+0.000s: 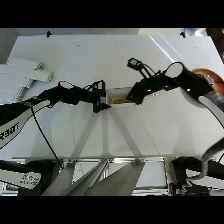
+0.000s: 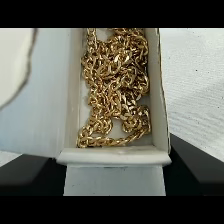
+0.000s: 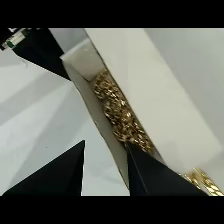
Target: Fold the box and place the chain.
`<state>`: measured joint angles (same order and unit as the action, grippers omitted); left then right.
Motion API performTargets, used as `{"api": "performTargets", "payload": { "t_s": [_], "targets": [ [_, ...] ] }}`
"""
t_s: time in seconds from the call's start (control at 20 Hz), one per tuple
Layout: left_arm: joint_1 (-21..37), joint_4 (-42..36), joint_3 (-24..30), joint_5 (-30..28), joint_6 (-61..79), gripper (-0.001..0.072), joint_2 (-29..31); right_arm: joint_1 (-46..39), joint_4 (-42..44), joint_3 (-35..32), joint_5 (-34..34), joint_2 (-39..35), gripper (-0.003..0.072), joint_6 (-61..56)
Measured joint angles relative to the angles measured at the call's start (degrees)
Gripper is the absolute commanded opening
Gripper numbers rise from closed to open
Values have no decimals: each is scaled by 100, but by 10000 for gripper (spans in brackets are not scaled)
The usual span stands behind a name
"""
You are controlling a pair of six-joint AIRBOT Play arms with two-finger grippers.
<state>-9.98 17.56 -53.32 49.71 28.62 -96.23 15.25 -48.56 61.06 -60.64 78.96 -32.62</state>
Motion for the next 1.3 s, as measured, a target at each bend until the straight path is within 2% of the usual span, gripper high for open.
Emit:
{"api": "performTargets", "payload": {
  "t_s": [0.05,0.15,0.45,0.6,1.05,1.1,1.15,1.25,1.3],
  "targets": [
    [0,0,0,0,0,394,0,-162,-72,0,-63,-76,313,2],
    [0,0,0,0,-2,394,0,-457,-308,0,-170,-160,470,2],
    [0,0,0,2,0,394,0,-636,-1539,0,-361,55,477,243],
    [0,0,0,2,0,394,0,-398,-1757,0,-382,234,477,520],
    [0,0,0,2,0,394,0,83,-2188,0,105,824,453,741],
    [0,0,0,2,0,394,0,105,-2232,0,179,896,407,741],
    [0,0,0,2,-2,394,0,118,-2291,0,258,962,307,737],
    [0,0,0,0,0,394,0,140,-2492,0,350,1064,179,629],
    [0,0,0,2,0,394,0,142,-2625,0,407,1093,38,529]
  ]
}}
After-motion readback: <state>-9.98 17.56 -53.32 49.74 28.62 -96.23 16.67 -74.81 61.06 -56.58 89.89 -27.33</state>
